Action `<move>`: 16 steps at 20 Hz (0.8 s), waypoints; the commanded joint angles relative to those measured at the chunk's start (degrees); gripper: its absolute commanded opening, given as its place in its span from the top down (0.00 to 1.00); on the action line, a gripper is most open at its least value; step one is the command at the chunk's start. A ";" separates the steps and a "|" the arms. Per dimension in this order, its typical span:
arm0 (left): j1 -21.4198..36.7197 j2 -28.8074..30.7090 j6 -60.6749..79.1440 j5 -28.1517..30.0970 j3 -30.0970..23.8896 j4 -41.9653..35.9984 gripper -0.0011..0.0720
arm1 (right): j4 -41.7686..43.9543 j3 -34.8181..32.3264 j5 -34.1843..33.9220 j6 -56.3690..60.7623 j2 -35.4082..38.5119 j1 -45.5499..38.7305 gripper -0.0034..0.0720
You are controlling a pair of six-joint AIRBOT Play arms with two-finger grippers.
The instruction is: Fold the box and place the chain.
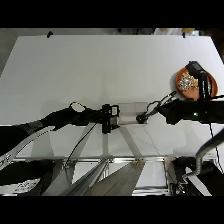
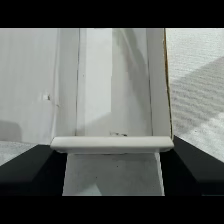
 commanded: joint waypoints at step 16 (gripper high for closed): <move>-0.04 -0.02 0.00 0.02 -0.02 0.00 0.56 | -1.70 -2.47 -14.25 -1.86 -19.47 16.55 0.93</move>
